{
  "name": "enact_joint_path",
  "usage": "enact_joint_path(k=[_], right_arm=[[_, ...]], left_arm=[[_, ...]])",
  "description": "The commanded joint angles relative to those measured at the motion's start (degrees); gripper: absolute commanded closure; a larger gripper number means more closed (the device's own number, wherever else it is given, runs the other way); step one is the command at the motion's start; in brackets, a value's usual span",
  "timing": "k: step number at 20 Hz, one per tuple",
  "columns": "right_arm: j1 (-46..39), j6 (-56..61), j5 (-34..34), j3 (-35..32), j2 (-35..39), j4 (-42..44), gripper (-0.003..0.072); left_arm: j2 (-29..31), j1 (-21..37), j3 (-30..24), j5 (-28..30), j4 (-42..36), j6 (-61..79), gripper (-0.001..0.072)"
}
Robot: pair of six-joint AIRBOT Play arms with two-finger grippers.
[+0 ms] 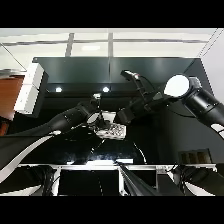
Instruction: Fold the box and place the chain.
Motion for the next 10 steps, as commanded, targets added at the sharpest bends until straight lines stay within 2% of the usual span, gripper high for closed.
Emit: enact_joint_path(k=[1, 3, 5, 8, 10], right_arm=[[-6.1, 0.0, 5.2, 0.0, 2.7, -2.1, 0.0234], [-10.9, 0.5, 6.1, 0.0, 6.2, -6.6, 0.0232], [-15.4, 3.2, 6.9, 0.0, 9.0, -10.7, 0.0001], [-18.9, 3.2, 9.6, -0.1, 9.7, -12.0, -0.0006], [-18.9, 3.2, 8.4, -0.2, 9.7, -11.6, -0.0005]], left_arm=[[0.0, 0.3, 0.4, 0.0, 0.0, -0.4, 0.0682], [0.0, 0.7, 1.3, -0.7, -0.5, -2.1, 0.0683], [0.0, 0.6, 2.7, -0.7, -0.5, -4.4, 0.0684], [-0.4, 0.7, 3.8, 0.0, 1.0, -4.7, 0.0684], [-1.6, 0.8, 3.8, -0.4, 0.8, -4.8, 0.0684]])
